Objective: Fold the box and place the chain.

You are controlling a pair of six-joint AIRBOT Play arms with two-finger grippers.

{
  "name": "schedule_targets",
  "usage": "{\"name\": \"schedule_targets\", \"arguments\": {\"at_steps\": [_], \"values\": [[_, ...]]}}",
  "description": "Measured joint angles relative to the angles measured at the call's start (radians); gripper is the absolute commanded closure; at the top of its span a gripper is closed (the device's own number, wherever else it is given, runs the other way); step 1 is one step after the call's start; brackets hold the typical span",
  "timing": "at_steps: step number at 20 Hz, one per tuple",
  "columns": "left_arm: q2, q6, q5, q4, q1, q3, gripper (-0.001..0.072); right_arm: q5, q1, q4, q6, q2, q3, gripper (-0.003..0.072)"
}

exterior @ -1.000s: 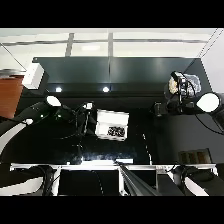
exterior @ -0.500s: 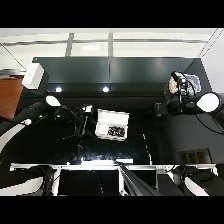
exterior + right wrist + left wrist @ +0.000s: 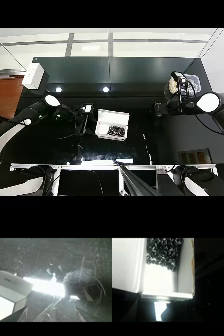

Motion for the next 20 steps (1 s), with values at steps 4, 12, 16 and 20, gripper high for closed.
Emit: {"name": "schedule_targets", "arguments": {"at_steps": [4,12,16,20], "values": [[0.000,0.003,-0.005,-0.034,0.000,0.000,-0.0002,0.000,0.000,0.000,0.003,0.000,0.000,-0.0015],[-0.003,0.052,-0.019,-0.042,-0.001,0.000,-0.0002,0.000,0.000,0.000,0.003,0.000,0.000,-0.0015],[-0.005,0.075,-0.013,-0.049,-0.001,0.000,-0.0002,0.000,0.000,0.000,0.006,0.000,0.000,-0.0015],[-0.005,0.086,-0.014,-0.053,-0.001,0.000,-0.0002,0.000,0.000,0.000,0.008,0.000,0.000,-0.0015]]}}
